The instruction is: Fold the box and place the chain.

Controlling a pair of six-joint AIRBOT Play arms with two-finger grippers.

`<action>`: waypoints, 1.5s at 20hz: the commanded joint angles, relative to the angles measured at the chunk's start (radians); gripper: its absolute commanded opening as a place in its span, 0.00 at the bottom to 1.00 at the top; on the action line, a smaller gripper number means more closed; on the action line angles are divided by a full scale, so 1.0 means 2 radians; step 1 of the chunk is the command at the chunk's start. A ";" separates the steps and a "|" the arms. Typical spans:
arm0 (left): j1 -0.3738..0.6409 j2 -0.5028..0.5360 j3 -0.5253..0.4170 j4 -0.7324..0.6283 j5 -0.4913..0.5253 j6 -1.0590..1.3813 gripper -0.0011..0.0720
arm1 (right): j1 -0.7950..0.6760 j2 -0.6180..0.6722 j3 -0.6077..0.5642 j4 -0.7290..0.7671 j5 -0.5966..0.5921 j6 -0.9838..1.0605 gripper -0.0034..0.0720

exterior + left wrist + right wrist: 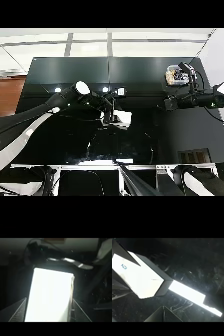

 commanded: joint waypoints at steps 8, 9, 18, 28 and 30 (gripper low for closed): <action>0.000 0.000 0.000 0.017 -0.007 0.022 0.99 | 0.000 0.000 0.000 0.000 0.000 0.000 0.07; 0.000 0.000 0.000 0.018 -0.007 0.036 0.98 | 0.000 0.000 0.000 0.000 0.000 0.000 0.07; -0.012 -0.009 0.000 0.081 0.044 0.049 0.86 | 0.000 0.000 0.000 0.000 -0.001 0.000 0.07; 0.086 0.026 0.093 0.177 0.087 -0.250 0.50 | 0.000 0.000 0.000 0.005 -0.005 0.001 0.07; 0.151 0.025 0.124 0.185 0.090 -0.299 0.50 | 0.000 0.000 0.000 0.011 -0.008 0.001 0.07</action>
